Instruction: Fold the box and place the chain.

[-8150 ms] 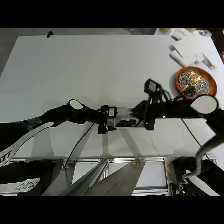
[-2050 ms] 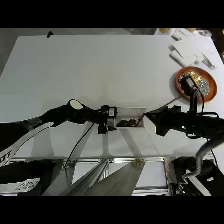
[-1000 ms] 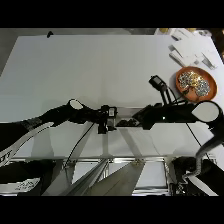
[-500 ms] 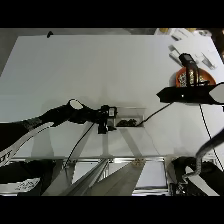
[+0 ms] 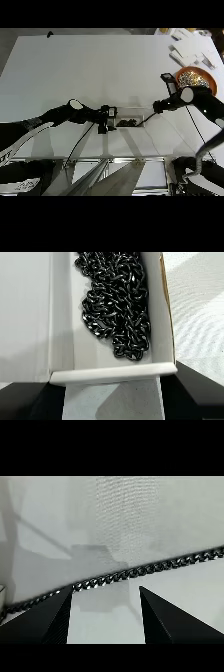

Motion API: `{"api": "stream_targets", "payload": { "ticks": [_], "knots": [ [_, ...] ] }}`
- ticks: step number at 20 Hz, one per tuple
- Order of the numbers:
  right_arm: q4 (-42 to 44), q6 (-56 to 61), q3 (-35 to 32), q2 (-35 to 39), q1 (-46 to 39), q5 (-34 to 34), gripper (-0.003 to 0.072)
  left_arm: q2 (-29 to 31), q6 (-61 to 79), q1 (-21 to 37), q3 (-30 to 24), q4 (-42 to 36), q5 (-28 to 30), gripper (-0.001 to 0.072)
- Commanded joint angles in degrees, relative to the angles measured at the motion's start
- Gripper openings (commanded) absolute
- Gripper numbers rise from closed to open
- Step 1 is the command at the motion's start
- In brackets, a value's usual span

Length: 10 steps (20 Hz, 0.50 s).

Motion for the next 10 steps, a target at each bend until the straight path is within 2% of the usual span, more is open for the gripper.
{"api": "stream_targets", "payload": {
  "ticks": [1, 3, 8, 10],
  "knots": [
    [-3.65, 2.6, -0.11, -3.23, 2.6, -0.24, 0.045, 0.0, 0.0, -0.02, -0.04, 0.02, 0.02, 0.0009],
    [-3.69, 2.82, -0.11, -3.98, 2.86, -0.24, 0.0392, 0.0, 0.0, -0.02, -0.04, 0.02, 0.0, 0.0009],
    [-5.01, 5.77, -0.11, -5.9, 2.86, 0.04, 0.0389, 0.0, 0.0, -0.02, -0.04, 0.02, 0.0, 0.0009],
    [-4.98, 5.75, -0.11, -6.01, 2.86, 0.0, 0.0271, 0.0, 0.0, -0.02, -0.04, 0.02, 0.0, 0.0009]
  ]
}}
